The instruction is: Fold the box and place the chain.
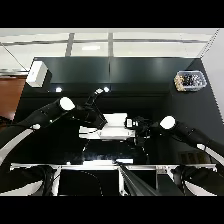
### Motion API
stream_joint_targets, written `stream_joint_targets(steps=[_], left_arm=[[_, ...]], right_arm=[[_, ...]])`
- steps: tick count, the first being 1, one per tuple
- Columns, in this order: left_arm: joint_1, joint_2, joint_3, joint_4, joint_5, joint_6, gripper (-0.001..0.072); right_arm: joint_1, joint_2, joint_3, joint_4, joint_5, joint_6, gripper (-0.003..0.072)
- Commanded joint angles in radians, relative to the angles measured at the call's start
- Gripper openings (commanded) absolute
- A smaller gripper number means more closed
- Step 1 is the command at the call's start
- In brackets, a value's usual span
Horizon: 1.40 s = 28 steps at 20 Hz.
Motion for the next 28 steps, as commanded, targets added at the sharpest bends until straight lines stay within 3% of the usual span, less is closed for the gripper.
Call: stream_joint_targets(steps=[1,4,6,8,11,12,13,14,15,17,21,24,26,28], left_arm=[[0.002,0.004,0.067,0.208,-0.128,-0.077,0.0023],[0.002,0.121,0.115,0.501,-0.118,-0.354,0.0023],[0.019,0.229,0.09,0.55,-0.12,-0.364,0.0025],[0.066,0.327,0.011,0.498,-0.133,-0.359,0.0026],[0.164,0.413,-0.144,0.272,-0.176,-0.154,0.0026],[0.178,0.412,-0.178,0.203,-0.204,-0.047,0.0081],[0.173,0.407,-0.201,0.169,-0.219,0.074,0.0349],[0.155,0.402,-0.219,0.163,-0.216,0.203,0.069],[0.132,0.397,-0.225,0.172,-0.2,0.32,0.0715],[0.095,0.381,-0.225,0.179,-0.134,0.507,0.0701],[0.035,0.325,-0.223,0.21,0.054,0.546,0.0687],[0.029,0.273,-0.212,0.199,0.046,0.559,0.0663],[0.028,0.261,-0.212,0.183,0.047,0.558,0.0559],[0.025,0.256,-0.212,0.148,0.04,0.558,0.0558]], right_arm=[[0.0,0.0,0.0,0.002,-0.004,0.002,0.0423],[0.0,0.0,0.0,0.002,-0.004,0.002,0.0423],[0.0,0.0,0.0,0.002,-0.004,0.002,0.0423],[0.0,0.0,0.0,0.002,-0.004,0.002,0.0423],[0.0,0.0,0.0,0.002,-0.004,0.002,0.0423],[0.0,0.0,0.0,0.002,-0.004,0.002,0.0423],[0.0,0.0,0.0,0.002,-0.004,0.002,0.0423],[0.0,0.0,0.0,0.002,-0.004,0.002,0.0423],[0.0,0.0,0.0,0.002,-0.004,0.002,0.0423],[0.0,0.0,0.0,0.002,-0.004,0.002,0.0423],[0.0,0.0,0.0,0.002,-0.004,0.002,0.0423],[0.0,0.0,0.0,0.002,-0.004,0.002,0.0423],[0.0,0.0,0.0,0.002,-0.004,0.002,0.0423],[0.0,0.0,0.0,0.002,-0.004,0.002,0.0423]])
